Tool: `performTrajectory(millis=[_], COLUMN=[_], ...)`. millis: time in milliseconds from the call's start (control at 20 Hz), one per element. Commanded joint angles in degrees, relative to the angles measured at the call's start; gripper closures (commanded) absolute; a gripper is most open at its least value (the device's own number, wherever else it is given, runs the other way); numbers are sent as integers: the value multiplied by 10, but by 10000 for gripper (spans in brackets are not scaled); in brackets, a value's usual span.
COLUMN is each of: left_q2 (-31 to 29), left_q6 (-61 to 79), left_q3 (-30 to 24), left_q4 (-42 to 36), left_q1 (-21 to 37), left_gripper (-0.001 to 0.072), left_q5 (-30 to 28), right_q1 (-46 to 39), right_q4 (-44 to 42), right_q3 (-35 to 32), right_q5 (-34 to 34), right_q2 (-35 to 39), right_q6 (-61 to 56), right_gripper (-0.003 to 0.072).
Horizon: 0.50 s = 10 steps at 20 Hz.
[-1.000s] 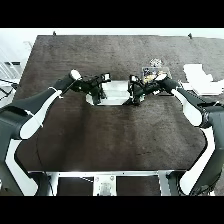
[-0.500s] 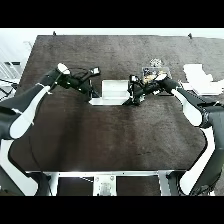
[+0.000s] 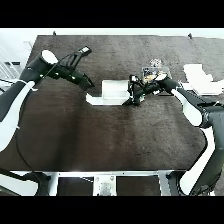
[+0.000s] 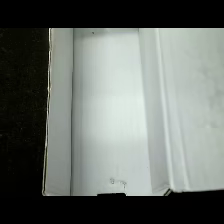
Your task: Fold the box and place the chain.
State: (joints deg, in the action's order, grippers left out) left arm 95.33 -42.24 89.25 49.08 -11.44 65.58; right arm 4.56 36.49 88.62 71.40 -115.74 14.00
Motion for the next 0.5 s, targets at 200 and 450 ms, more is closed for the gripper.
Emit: performTrajectory(millis=[200,450], left_q2=[-12,3], left_q6=[-223,-222], left_q3=[0,-42], left_q4=[5,-50], left_q1=[87,137], left_gripper=[694,694], left_q5=[5,33], right_q1=[0,0], right_q4=[0,0], right_q3=[0,0], right_q5=[0,0], right_q2=[0,0], right_q6=[0,0], right_gripper=[102,102])
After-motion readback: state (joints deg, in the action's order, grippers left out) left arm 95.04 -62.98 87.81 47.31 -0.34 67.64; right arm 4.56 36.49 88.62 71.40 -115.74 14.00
